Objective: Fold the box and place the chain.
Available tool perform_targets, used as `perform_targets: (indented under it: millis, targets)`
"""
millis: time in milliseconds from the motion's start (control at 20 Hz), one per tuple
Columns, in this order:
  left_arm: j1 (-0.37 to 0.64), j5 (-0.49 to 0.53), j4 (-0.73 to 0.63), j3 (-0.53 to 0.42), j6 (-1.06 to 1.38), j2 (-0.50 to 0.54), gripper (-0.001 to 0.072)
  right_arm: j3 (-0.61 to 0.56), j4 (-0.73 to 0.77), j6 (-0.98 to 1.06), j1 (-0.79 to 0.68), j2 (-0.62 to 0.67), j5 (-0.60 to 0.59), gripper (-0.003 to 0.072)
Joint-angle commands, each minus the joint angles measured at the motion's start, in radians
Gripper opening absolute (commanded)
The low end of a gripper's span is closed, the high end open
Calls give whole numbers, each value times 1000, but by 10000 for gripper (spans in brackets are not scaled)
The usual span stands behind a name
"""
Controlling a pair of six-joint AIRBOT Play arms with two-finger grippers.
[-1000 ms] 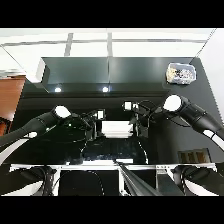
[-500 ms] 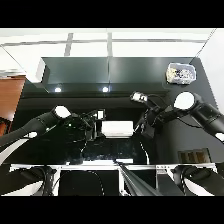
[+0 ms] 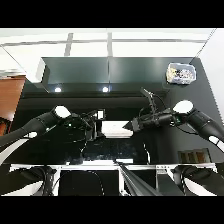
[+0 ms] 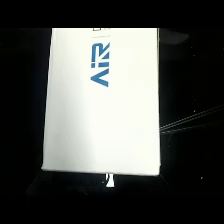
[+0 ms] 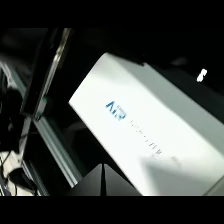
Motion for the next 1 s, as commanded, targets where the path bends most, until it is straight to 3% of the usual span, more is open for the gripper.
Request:
perform_targets:
  millis: [0, 300, 650, 800, 950]
  targets:
    - [0, 0, 0, 1, 0, -1, 350, -23, 71, 21, 3, -60, -55, 14]
    - [0, 0, 0, 1, 0, -1, 350, -23, -40, 75, 76, -115, -116, 13]
    - [0, 0, 0, 1, 0, -1, 351, -22, -59, 74, 82, -114, -135, 14]
    - [0, 0, 0, 1, 0, -1, 350, 19, -61, 53, 47, -95, -29, 14]
    - [0, 23, 0, 5, -14, 0, 350, 92, -95, 51, -79, -7, 115, 13]
